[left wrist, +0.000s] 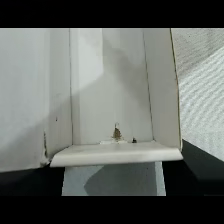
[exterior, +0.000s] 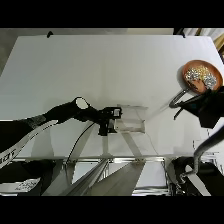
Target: Fold the box and place the chain.
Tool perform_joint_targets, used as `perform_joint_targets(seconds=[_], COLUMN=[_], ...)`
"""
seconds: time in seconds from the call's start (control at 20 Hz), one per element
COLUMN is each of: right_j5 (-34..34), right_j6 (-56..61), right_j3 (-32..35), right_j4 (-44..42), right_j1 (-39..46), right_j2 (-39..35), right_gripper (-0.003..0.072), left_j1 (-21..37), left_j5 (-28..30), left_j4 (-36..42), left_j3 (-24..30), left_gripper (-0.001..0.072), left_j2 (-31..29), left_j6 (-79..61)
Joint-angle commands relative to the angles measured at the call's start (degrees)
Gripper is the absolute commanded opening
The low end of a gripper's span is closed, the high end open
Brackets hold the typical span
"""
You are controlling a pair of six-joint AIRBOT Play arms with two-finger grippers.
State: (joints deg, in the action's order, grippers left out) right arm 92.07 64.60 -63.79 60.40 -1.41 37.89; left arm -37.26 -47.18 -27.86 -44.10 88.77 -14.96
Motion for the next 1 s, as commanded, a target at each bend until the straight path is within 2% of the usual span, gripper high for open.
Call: perform_joint_targets(seconds=[0.0,0.25,0.5,0.75,0.95], right_j5=[-4.4,-11.4,-23.7,-34.8,-37.6], right_j6=[1.6,2.7,3.1,5.6,5.7], right_j3=[7.5,16.1,23.5,26.6,26.8], right_j4=[-1.7,-3.8,-3.7,-3.7,-3.7], right_j1=[-4.9,-11.4,-18.4,-22.9,-25.7], right_j2=[-2.6,-2.8,-2.8,-2.1,3.5], right_gripper=[0.0016,0.0017,0.0017,0.0017,0.0017], left_j1=[0.0,0.0,0.0,0.0,0.0], left_j5=[0.0,0.0,0.0,0.0,0.0], left_j4=[0.0,0.0,0.0,0.0,0.0], left_j3=[-0.1,-0.1,-0.1,-0.1,-0.1], left_gripper=[0.0397,0.0397,0.0397,0.0397,0.0397], left_j2=[0.0,0.0,0.0,0.0,0.0], left_j6=[0.0,0.0,0.0,0.0,0.0])
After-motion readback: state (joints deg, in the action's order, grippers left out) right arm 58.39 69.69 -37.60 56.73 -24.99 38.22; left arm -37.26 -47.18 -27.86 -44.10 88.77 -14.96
